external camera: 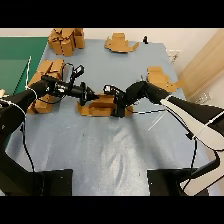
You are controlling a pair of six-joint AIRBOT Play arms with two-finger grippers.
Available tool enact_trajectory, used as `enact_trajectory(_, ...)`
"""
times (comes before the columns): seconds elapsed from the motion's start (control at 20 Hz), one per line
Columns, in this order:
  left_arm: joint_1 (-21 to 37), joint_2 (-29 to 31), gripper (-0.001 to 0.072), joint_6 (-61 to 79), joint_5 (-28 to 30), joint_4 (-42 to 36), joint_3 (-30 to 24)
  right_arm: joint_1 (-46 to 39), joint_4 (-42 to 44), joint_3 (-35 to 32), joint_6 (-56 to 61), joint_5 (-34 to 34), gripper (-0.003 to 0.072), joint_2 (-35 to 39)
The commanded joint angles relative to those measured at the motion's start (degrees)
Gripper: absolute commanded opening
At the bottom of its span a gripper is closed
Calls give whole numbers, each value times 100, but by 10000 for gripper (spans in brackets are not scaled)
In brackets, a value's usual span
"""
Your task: Fold the box.
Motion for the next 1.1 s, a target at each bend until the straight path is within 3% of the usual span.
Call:
enact_trajectory(0.0,4,0,18,11,9,66,0,59,-192,4,33,184,581,-15)
enact_trajectory(0.2,4,0,19,11,22,66,0,63,-328,7,39,243,579,-81)
enact_trajectory(0.3,4,0,18,11,20,66,0,63,-317,7,48,260,520,-81)
enact_trajectory(0.6,7,2,20,7,13,63,0,63,-308,7,63,267,520,-81)
enact_trajectory(0.65,7,2,173,9,11,70,0,63,-308,4,79,267,520,-81)
enact_trajectory(0.7,33,2,626,9,15,52,0,63,-308,7,85,267,520,-81)
enact_trajectory(0.75,72,2,688,-92,46,24,9,63,-310,7,116,264,520,-83)
enact_trajectory(0.9,396,13,686,-470,-17,105,129,63,-310,7,122,273,520,-81)
enact_trajectory(0.95,551,13,629,-638,-142,105,170,61,-310,7,122,269,520,-81)
enact_trajectory(1.0,741,13,408,-809,-374,107,221,63,-310,7,122,269,520,-81)
enact_trajectory(1.05,927,13,284,-857,-651,107,269,63,-310,7,122,271,520,-81)
